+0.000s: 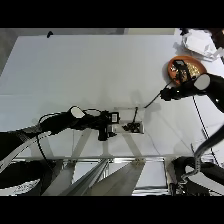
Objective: Fold the box and place the chain.
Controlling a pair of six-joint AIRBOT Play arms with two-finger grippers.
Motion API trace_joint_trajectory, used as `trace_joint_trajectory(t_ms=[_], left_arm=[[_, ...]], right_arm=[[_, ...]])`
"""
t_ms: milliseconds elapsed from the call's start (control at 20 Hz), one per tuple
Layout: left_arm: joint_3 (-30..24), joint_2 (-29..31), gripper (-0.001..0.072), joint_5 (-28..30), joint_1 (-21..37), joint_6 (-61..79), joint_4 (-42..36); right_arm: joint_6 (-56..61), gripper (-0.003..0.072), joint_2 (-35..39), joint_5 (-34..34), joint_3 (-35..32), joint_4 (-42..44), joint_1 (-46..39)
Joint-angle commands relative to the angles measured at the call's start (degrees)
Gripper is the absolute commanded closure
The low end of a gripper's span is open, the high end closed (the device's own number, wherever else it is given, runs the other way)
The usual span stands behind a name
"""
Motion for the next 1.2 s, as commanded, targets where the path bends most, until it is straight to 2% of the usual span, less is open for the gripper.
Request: trace_joint_trajectory(t_ms=[0, 350, 1000, 1150], left_arm=[[0.02, 0.02, 0.0437, 0.02, -0.02, 0.02, 0.0], [0.02, 0.02, 0.0437, 0.0, -0.02, 0.02, 0.0], [0.02, 0.02, 0.0437, 0.0, -0.02, 0.02, 0.0], [0.02, 0.02, 0.0437, 0.0, -0.02, 0.02, 0.0]], right_arm=[[3.63, 0.0401, -8.68, 0.11, 4.81, -3.1, 2.75], [8.2, 0.0401, -13.4, 0.24, 6.29, -9.18, 4.81], [10.78, 0.0402, -15.15, -3.98, 6.27, -8.83, 5.05], [10.97, 0.0469, -16.11, -3.56, 6.27, -8.76, 5.05]])
